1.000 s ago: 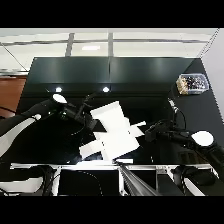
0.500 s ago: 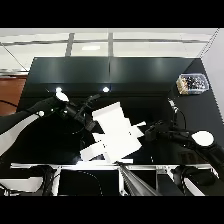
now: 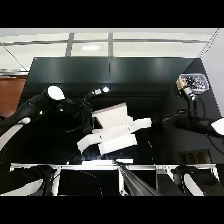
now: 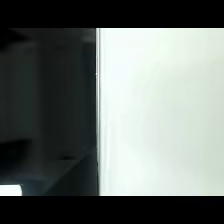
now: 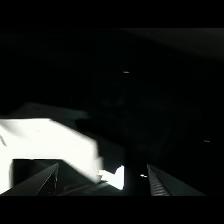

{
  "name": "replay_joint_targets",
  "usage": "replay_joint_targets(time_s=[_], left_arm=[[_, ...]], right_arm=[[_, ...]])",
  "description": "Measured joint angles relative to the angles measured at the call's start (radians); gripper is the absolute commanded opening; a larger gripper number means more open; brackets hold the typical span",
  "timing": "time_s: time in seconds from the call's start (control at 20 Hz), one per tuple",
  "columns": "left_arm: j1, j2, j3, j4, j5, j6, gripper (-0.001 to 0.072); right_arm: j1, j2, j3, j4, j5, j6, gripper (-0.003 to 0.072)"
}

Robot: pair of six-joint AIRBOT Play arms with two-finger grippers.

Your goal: Fold the box and place the chain.

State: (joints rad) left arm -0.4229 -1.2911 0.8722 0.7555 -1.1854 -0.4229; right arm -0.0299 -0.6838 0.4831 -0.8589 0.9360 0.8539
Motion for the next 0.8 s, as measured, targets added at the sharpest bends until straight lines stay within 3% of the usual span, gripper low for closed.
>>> replay_joint_targets(time_s=[0.15,0.3,0.8], left_arm=[[-0.069,0.032,-0.003,0.055,0.160,0.099,0.0025],[-0.116,0.005,-0.004,0.076,0.251,0.169,0.0025],[-0.182,-0.126,-0.004,0.093,0.328,0.266,0.0026]], right_arm=[[-0.027,0.000,0.032,-0.028,-0.020,0.003,0.0643],[-0.036,0.000,0.043,-0.013,-0.023,-0.028,0.0643],[-0.042,-0.006,0.030,0.008,0.052,-0.223,0.0644]])
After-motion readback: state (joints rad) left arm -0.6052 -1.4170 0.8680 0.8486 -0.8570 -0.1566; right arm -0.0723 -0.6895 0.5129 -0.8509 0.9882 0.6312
